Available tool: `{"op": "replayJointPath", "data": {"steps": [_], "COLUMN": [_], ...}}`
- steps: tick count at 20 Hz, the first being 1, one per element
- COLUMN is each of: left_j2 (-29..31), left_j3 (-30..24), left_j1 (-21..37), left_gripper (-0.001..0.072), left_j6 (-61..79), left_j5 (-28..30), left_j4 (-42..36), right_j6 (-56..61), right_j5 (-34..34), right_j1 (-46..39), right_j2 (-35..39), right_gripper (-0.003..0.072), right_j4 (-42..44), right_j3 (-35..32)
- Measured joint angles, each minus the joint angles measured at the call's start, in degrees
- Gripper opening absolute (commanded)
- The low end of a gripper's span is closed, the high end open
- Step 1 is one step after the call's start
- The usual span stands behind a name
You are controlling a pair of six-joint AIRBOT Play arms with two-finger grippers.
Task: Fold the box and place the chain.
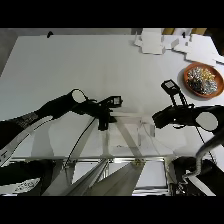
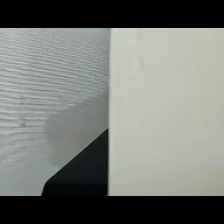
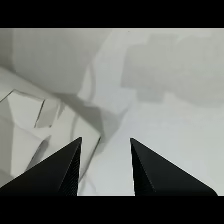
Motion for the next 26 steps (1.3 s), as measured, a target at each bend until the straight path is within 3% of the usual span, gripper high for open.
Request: {"op": "replayJointPath", "data": {"steps": [9, 26], "left_j2": [-1.9, -4.0], "left_j3": [0.1, 0.1], "left_j1": [-0.3, -0.3], "left_gripper": [0.0002, 0.0004], "left_j6": [6.1, 13.7], "left_j5": [4.9, 1.2], "left_j4": [-1.7, -4.7], "right_j6": [0.0, 0.0], "right_j5": [0.3, 0.3], "right_j1": [0.0, 0.0], "right_j2": [0.5, 0.5], "right_gripper": [0.0343, 0.034], "right_j4": [-0.8, -0.8], "right_j3": [0.3, 0.3]}}
